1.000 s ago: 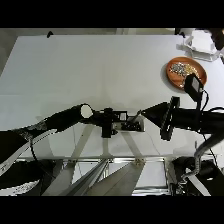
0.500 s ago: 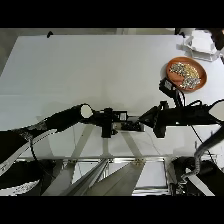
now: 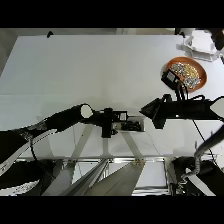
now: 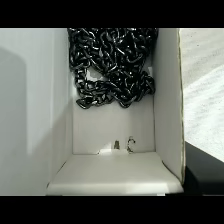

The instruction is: Fold the box and place the chain.

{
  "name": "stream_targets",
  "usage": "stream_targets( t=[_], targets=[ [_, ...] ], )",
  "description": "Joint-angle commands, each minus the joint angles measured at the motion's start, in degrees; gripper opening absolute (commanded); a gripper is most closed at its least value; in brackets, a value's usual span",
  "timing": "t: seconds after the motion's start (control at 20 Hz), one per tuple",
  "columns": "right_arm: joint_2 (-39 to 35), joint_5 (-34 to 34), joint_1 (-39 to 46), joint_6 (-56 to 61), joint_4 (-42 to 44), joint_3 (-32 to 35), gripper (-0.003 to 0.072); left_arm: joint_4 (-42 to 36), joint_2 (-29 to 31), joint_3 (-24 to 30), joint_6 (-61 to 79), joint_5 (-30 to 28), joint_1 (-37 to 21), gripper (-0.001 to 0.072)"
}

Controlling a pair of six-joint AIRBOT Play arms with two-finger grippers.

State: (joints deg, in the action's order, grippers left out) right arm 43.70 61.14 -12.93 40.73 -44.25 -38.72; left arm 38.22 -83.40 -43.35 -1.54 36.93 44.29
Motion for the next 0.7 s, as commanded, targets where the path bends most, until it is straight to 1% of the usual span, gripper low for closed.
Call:
stream_targets(
  t=[0.0, 0.2, 0.35, 0.45, 0.65],
  targets=[
    [2.54, -2.45, 0.02, 1.75, -4.13, -1.64, 0.0238, 0.00, 0.02, 0.02, 0.02, -0.02, 0.02, 0.0321],
    [11.96, 0.39, 0.02, -5.09, -3.50, -1.64, 0.0259, 0.00, 0.02, 0.02, 0.02, -0.02, 0.02, 0.0321],
    [17.81, 6.73, 0.00, -9.44, -0.96, -1.64, 0.0259, 0.00, 0.02, 0.02, 0.02, -0.02, 0.02, 0.0321],
    [18.36, 8.44, 0.00, -12.55, 1.38, -1.62, 0.0259, 0.00, 0.02, 0.02, 0.00, 0.00, 0.02, 0.0321],
    [17.49, 9.22, -0.96, -15.50, 1.07, -1.25, 0.0259, 0.00, 0.02, 0.02, 0.00, -0.02, 0.02, 0.0321]
  ],
)
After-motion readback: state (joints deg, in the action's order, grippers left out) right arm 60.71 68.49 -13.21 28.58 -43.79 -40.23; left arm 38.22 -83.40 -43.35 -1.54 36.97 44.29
